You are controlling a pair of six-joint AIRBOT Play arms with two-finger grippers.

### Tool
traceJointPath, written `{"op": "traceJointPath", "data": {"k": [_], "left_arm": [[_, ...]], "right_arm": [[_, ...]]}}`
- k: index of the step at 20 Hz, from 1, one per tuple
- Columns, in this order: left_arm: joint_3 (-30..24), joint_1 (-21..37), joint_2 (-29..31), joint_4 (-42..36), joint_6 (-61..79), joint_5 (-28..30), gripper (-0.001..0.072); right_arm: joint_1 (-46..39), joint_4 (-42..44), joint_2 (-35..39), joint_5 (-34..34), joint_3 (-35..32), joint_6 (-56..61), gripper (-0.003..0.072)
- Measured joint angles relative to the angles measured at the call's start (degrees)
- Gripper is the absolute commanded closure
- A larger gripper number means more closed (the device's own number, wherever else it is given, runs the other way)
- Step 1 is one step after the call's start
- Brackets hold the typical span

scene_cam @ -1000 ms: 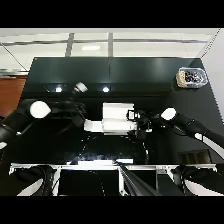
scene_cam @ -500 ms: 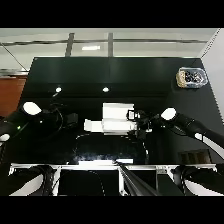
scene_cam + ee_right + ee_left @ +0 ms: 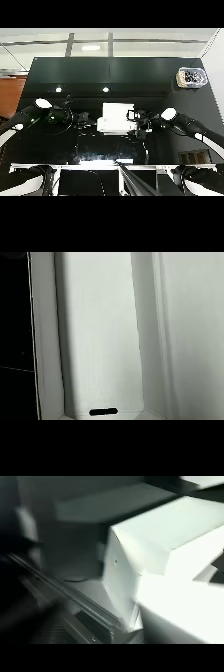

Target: Fold the box and place the chain.

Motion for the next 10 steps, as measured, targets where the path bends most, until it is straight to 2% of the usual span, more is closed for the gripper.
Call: {"op": "traceJointPath", "data": {"k": [6, 10], "left_arm": [[1.0, -1.7, -0.1, -1.1, 2.5, -2.6, 0.0042], [1.4, -5.2, -0.1, -1.2, 2.5, 0.3, 0.0042]], "right_arm": [[0.0, 0.0, 0.0, 0.0, 0.0, 0.0, 0.0488], [0.0, 0.0, 0.0, 0.0, 0.0, 0.0, 0.0487]]}}
